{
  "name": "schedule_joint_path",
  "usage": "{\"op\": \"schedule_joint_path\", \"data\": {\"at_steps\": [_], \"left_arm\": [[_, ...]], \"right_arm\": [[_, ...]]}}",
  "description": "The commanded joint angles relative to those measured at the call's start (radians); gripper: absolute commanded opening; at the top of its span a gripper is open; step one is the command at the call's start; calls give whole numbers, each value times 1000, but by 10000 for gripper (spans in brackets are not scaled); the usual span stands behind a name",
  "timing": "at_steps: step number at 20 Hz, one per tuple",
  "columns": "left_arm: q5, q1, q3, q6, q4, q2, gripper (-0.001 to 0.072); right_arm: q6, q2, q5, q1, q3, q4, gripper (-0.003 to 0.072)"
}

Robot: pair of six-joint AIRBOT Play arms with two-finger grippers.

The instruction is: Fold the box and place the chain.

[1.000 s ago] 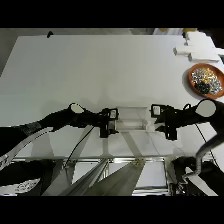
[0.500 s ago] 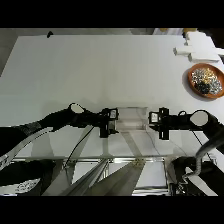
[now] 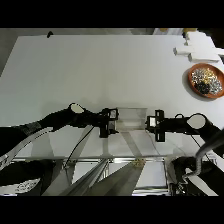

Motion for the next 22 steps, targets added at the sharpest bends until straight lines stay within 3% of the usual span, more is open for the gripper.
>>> {"op": "schedule_joint_path", "data": {"at_steps": [1,3,7,9,13,17,18,20,22], "left_arm": [[0,0,1,0,0,0,220],[0,0,1,0,0,0,220],[0,0,1,0,0,0,220],[0,0,1,0,0,0,220],[0,0,1,0,0,0,220],[0,0,1,0,0,0,220],[0,0,1,0,0,0,220],[0,0,1,0,0,0,220],[0,0,1,0,0,0,220]], "right_arm": [[-11,-1,-40,19,-4,54,143],[-12,-2,-40,19,-5,71,81],[-23,-60,-48,19,-6,91,95],[-23,-71,-69,19,-6,136,229],[-23,-71,-81,19,-6,164,364],[-5,-63,-81,19,-6,154,362],[21,-48,-81,19,-6,127,343],[147,2,-102,17,-6,-6,146],[361,53,-108,-2,-6,-146,36]]}}
